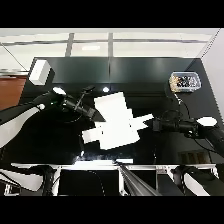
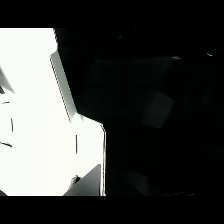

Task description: Fold the box and place the chain.

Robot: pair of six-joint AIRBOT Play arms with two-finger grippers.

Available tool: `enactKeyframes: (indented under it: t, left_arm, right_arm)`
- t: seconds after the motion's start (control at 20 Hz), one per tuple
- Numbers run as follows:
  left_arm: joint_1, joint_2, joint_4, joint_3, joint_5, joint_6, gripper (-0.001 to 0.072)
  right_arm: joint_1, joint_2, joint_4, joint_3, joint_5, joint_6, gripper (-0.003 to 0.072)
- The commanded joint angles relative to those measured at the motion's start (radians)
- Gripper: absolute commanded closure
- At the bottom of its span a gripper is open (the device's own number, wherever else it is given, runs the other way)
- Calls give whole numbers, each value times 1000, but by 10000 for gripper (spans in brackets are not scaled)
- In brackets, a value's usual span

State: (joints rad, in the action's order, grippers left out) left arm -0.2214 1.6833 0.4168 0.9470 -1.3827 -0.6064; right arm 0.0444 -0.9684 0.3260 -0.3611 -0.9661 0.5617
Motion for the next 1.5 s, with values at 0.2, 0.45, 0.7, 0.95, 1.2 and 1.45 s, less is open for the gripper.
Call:
enactKeyframes:
  t: [0.2, 0.45, 0.7, 0.95, 1.2, 1.45]
  left_arm:
    - [-61, 5, 96, 104, -84, 157, 686]
    - [-101, -99, 335, 153, -12, 63, 690]
    - [-126, -343, 117, -76, 377, 409, 686]
    - [-162, -340, 137, -145, 418, 724, 685]
    - [-217, -285, 200, -145, 588, 735, 685]
    - [-231, -237, 204, -145, 580, 735, 685]
  right_arm:
    - [6, 0, 79, -12, -14, -16, 464]
    - [86, 2, 241, -268, -230, 0, -26]
    - [64, 2, 257, -412, -244, -101, -25]
    - [-30, 1, 449, -407, -146, -140, -25]
    - [-97, 1, 542, -354, -116, -150, -25]
    - [-124, -1, 540, -280, -72, -173, -26]
